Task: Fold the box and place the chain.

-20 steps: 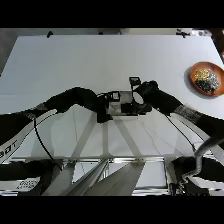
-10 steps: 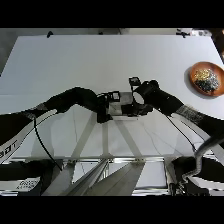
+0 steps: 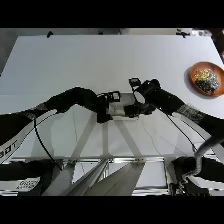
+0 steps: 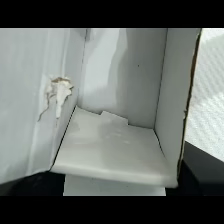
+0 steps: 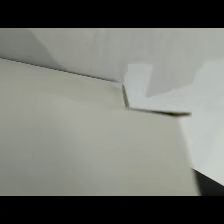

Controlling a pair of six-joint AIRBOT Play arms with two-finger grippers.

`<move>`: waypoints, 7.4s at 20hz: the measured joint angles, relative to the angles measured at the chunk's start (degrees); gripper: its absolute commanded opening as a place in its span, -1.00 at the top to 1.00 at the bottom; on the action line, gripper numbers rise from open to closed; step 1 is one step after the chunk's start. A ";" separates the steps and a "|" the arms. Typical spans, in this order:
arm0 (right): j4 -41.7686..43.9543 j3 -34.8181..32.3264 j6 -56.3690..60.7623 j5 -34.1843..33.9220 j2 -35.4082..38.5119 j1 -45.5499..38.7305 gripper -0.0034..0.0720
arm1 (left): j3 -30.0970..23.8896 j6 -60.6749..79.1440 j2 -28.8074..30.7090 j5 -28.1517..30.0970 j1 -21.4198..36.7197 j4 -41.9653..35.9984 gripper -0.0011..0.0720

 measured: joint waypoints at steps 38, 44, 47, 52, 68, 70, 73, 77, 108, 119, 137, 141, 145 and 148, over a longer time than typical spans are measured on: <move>5.22 -3.26 -3.65 -7.17 -3.10 -3.54 0.72 | 0.02 -0.09 0.00 0.02 0.00 -0.04 0.02; 5.99 -3.34 -3.78 -8.46 -3.50 -3.58 0.57 | 0.02 0.00 0.00 0.02 0.00 -0.02 0.02; 6.51 -3.32 -4.07 -8.76 -3.76 -3.58 0.54 | 0.02 0.02 0.00 0.04 0.00 0.00 0.02; 7.67 -3.32 -3.52 -8.68 -4.39 -3.58 0.87 | 0.02 0.15 0.00 0.04 0.00 0.07 0.02; 7.23 -3.41 -5.75 -9.53 1.36 -3.17 -0.24 | 0.02 -0.20 0.00 0.02 0.00 -0.09 0.02; 6.51 -3.39 -5.70 -8.92 3.02 -3.17 -0.39 | 0.02 -0.15 0.00 0.02 0.00 -0.09 0.02; 4.94 -3.41 -5.68 -7.61 5.18 -3.17 -0.39 | 0.02 -0.07 0.00 0.04 0.00 -0.07 0.02; 0.79 -3.41 -5.68 -4.28 7.17 -3.17 -0.39 | 0.02 -0.02 0.00 0.02 0.00 -0.04 0.02; -1.09 7.63 -33.79 -29.64 -1.75 -63.17 -0.57 | 0.02 0.00 0.00 0.02 0.00 0.00 0.02; -0.63 14.14 -33.77 -32.09 -14.56 -67.21 -0.50 | 0.02 0.00 0.00 0.02 0.00 0.00 0.02; 3.19 14.34 -33.81 -26.71 -11.85 -67.34 0.87 | 0.02 0.00 0.00 0.02 0.00 0.00 0.02; 3.17 14.34 -33.88 -26.75 -9.66 -67.43 0.88 | 0.02 0.00 0.00 0.02 0.00 0.00 0.02; 3.02 14.32 -34.38 -24.76 -8.81 -67.54 0.88 | 0.02 0.00 0.00 0.02 0.00 0.02 0.02; 3.02 14.32 -35.19 -23.17 -6.78 -67.49 0.88 | 0.02 0.00 0.00 0.02 0.00 0.02 0.02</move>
